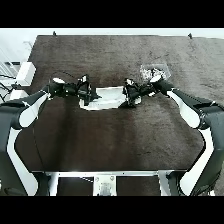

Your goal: Fold the box and place the chain.

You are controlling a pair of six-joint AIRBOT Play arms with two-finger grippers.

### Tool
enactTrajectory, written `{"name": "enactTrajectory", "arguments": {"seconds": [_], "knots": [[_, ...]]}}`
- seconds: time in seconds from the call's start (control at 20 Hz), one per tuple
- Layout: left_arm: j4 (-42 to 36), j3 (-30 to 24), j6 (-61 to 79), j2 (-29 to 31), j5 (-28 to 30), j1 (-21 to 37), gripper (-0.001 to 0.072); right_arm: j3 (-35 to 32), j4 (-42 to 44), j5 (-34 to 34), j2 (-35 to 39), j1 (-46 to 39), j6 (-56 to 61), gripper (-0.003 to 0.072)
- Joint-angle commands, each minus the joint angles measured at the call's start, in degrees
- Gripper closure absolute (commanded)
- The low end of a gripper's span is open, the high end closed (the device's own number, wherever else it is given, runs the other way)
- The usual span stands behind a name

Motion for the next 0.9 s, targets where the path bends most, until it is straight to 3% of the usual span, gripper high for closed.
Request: {"name": "enactTrajectory", "arguments": {"seconds": [0.0,0.85], "knots": [[0.0,0.0,0.1,0.0,1.0,0.0,0.0690,0.2,-0.7,0.1,-0.1,0.7,0.3,0.0042],[0.0,0.0,0.0,0.0,3.0,0.0,0.0690,0.2,0.6,0.7,-0.7,0.3,3.0,0.0046]]}}
